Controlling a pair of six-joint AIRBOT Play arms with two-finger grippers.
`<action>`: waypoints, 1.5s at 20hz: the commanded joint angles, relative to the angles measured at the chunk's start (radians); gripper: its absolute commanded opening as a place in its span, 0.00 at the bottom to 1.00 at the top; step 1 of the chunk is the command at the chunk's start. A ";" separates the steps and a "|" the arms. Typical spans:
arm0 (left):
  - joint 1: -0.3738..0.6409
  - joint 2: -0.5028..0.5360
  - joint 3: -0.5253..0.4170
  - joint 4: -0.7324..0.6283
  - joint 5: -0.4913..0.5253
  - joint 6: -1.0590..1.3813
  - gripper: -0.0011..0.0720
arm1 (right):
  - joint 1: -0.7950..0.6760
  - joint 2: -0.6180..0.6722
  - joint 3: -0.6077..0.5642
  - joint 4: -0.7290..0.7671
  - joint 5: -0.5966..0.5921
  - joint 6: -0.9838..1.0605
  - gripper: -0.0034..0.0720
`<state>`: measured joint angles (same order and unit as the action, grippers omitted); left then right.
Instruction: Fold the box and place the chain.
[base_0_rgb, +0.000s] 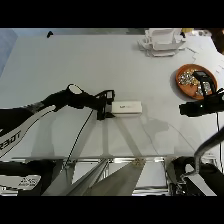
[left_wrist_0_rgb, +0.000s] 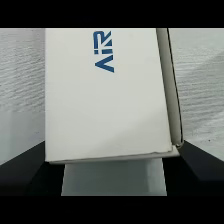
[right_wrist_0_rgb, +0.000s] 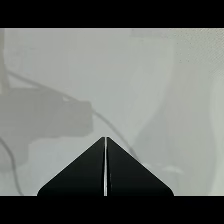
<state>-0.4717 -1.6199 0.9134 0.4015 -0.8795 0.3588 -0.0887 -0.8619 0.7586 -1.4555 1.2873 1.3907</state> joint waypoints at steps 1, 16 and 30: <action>0.064 0.106 0.001 0.025 0.051 -0.180 0.02 | -0.001 0.001 0.000 0.000 0.000 0.000 0.07; 0.933 0.404 0.000 0.561 0.133 -1.067 0.03 | -0.001 0.001 0.000 0.000 0.000 0.000 0.07; 1.002 0.180 0.000 0.682 0.112 -1.068 0.68 | -0.001 0.001 0.000 0.000 0.000 0.000 0.07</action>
<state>0.5274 -1.4105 0.9134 1.0626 -0.7624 -0.7067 -0.0887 -0.8619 0.7586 -1.4559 1.2873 1.3907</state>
